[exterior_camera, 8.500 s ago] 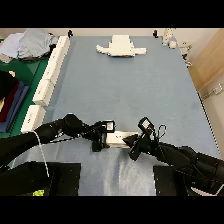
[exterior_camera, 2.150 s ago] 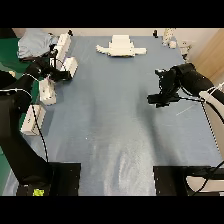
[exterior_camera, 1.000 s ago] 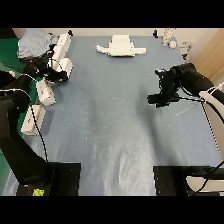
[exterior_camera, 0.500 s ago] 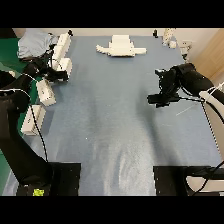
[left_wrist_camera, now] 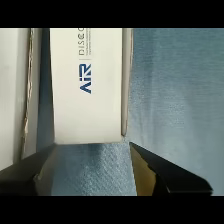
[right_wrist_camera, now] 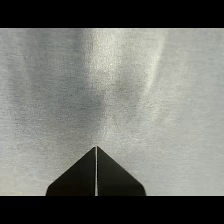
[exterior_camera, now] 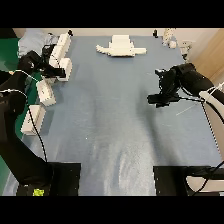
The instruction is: Fold the box.
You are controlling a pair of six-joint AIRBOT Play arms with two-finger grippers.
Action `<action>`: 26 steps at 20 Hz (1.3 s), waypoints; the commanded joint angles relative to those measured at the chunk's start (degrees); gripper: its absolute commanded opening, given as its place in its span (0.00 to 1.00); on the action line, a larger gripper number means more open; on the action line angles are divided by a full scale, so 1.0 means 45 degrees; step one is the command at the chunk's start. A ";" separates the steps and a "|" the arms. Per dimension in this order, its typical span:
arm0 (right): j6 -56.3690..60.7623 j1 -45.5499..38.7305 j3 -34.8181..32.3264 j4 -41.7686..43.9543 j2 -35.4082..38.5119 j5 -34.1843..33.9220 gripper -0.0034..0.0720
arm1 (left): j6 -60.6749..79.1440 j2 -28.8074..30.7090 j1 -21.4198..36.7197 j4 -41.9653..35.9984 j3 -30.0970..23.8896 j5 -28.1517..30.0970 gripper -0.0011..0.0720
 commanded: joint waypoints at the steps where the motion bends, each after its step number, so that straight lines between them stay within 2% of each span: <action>1: 0.0005 0.0010 0.0010 0.0005 -0.0005 0.0000 0.06 | 0.0019 0.0622 0.0000 0.0209 0.0821 -0.2676 0.97; 2: 0.0005 0.0010 0.0010 0.0005 -0.0005 0.0005 0.06 | 0.0015 0.0821 0.0000 0.0204 0.1083 -0.3560 0.97; 3: 0.0005 0.0010 0.0010 0.0005 -0.0005 0.0005 0.06 | -0.0141 0.1030 0.0000 0.0189 0.1370 -0.4391 0.82; 4: 0.0005 0.0010 0.0010 0.0005 -0.0005 0.0005 0.06 | -0.0539 0.1224 -0.0005 0.0131 0.1593 -0.5197 0.36; 5: 0.0005 0.0010 0.0010 0.0005 -0.0005 0.0000 0.06 | -0.0748 0.1423 -0.0005 -0.0005 0.1753 -0.5867 0.03; 9: 0.0005 0.0010 0.0010 0.0005 -0.0005 0.0005 0.06 | -0.0903 0.2220 -0.0238 -0.0699 0.1749 -0.6917 0.02; 13: 0.0005 0.0010 0.0010 0.0005 -0.0005 0.0000 0.06 | -0.1127 0.4143 -0.1404 -0.0646 0.0364 -0.6693 0.02; 16: 0.0005 0.0010 0.0010 0.0005 -0.0005 0.0000 0.06 | -0.1797 0.6343 -0.2579 0.0209 -0.2327 -0.5877 0.02; 20: 0.0005 0.0010 0.0010 0.0005 -0.0005 0.0000 0.06 | -0.3007 1.0234 -0.3939 0.0670 -0.7757 -0.3351 0.02; 22: 0.0000 0.0010 0.0010 0.0005 -0.0005 0.0000 0.06 | -0.3366 1.1876 -0.4371 0.0665 -0.9996 -0.2540 0.03; 24: 0.0005 0.0010 0.0010 0.0005 -0.0005 0.0005 0.06 | -0.3458 1.2978 -0.4541 0.0661 -1.1409 -0.2336 0.03; 26: 0.0005 0.0010 0.0010 0.0005 -0.0005 0.0005 0.06 | -0.3463 1.3542 -0.4527 0.0622 -1.2050 -0.2574 0.03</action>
